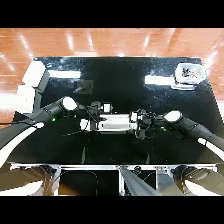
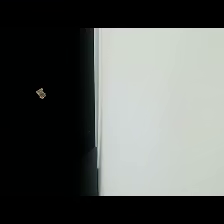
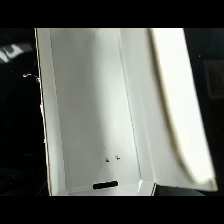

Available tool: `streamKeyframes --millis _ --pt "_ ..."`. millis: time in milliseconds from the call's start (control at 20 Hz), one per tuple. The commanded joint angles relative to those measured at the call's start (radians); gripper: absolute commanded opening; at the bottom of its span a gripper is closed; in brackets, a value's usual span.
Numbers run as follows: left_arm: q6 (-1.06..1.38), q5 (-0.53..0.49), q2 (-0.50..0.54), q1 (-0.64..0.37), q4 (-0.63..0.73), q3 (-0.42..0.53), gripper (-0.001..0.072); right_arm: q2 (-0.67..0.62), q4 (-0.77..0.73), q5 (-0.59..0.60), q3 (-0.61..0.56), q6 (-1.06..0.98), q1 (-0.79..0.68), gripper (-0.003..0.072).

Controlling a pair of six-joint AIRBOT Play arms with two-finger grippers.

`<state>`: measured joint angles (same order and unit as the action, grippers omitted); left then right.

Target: Fold the box and place the chain.

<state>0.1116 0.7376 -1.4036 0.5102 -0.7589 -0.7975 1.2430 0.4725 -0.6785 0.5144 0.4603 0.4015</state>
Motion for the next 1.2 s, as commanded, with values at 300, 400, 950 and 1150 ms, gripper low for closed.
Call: streamKeyframes --millis 300,400,950,1150 --pt "-0.015 0.059 -0.030 0.000 -0.019 -0.042 0.0024 0.011 0.041 0.056 0.007 -0.062 0.037 0.0634" --pt "-0.015 0.061 -0.042 0.000 -0.018 -0.042 0.0025 0.011 0.041 0.056 0.007 -0.061 0.037 0.0633" --pt "-0.037 0.056 -0.050 0.000 -0.018 -0.043 0.0025 0.011 0.042 0.054 0.007 -0.061 0.037 0.0489" --pt "-0.037 0.056 -0.050 0.000 -0.018 -0.043 0.0025 0.011 0.042 0.054 0.007 -0.061 0.037 0.0490"
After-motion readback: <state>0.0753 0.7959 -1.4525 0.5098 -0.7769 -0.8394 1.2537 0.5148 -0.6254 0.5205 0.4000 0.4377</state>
